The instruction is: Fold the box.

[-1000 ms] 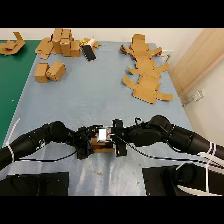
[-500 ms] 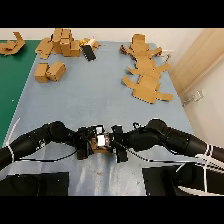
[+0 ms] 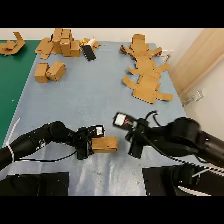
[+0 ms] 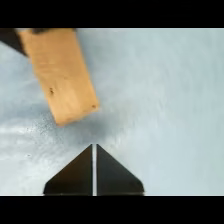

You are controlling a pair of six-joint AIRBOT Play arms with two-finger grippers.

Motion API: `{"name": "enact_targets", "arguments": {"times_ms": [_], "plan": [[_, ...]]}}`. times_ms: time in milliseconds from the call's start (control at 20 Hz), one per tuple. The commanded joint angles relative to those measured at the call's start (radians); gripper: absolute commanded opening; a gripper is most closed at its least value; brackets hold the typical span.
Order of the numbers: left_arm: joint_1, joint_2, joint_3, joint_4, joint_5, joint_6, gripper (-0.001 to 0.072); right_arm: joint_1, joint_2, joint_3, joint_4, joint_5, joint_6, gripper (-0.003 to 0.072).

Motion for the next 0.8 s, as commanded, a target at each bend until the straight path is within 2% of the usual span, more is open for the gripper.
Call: {"name": "enact_targets", "arguments": {"times_ms": [0,50,100,200,250,350,450,550,750], "plan": [[0.0,0.0,0.001,0.0,0.0,0.0,0.0515,-0.006,0.166,-0.072,-0.041,-0.112,0.64,0.0003],[0.0,0.0,0.001,0.0,0.0,0.0,0.0514,-0.007,0.195,-0.134,0.053,-0.079,0.763,0.0002],[0.0,0.0,0.001,0.0,-0.001,0.0,0.0514,-0.006,0.211,-0.198,0.164,0.005,0.826,0.0003],[0.0,0.0,0.001,0.0,-0.001,0.0,0.0514,0.005,0.216,-0.335,0.434,0.298,0.866,0.0002],[0.0,0.0,0.001,0.0,-0.001,0.0,0.0514,0.02,0.208,-0.396,0.554,0.489,0.866,0.0002],[0.0,0.0,0.001,0.0,0.0,0.0,0.0514,0.066,0.181,-0.455,0.639,0.799,0.867,0.0003],[0.0,0.0,0.001,0.0,-0.001,0.0,0.0514,0.103,0.13,-0.454,0.639,0.997,0.871,0.0003],[0.0,0.0,0.001,0.0,0.0,0.0,0.0514,0.126,0.059,-0.446,0.637,1.089,0.897,0.0004],[0.0,0.0,0.001,0.0,0.0,0.0,0.0514,0.201,-0.109,-0.422,0.636,1.122,0.909,0.0004]]}}
